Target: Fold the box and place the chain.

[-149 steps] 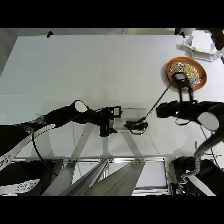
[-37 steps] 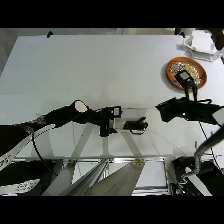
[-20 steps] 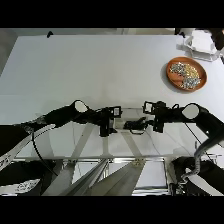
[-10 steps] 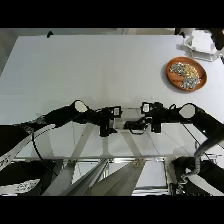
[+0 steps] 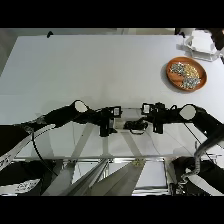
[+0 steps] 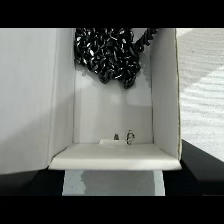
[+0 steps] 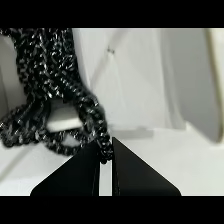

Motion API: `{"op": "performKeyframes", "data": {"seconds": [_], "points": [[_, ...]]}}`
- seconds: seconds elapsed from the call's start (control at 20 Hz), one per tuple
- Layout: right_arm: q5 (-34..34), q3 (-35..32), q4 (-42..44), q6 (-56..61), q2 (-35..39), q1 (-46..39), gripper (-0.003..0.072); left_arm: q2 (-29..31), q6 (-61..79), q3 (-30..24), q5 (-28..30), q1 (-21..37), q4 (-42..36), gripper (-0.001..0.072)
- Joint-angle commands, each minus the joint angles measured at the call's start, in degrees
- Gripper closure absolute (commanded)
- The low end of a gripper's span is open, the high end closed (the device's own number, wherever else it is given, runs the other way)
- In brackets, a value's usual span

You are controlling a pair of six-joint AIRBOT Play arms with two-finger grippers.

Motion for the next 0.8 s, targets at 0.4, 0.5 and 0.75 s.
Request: {"op": "performKeyframes", "data": {"seconds": [0.4,0.5,0.75], "points": [[12.92,0.00,-2.43,10.40,24.76,0.00,0.0666,0.02,0.00,0.02,0.02,0.00,0.00,0.0275],[14.71,0.00,1.95,10.38,29.42,0.00,0.0665,0.02,0.00,0.02,0.02,0.00,0.00,0.0275],[12.59,-0.02,18.91,9.64,30.58,0.02,0.0665,0.02,0.00,0.02,0.04,0.00,0.00,0.0275]]}}
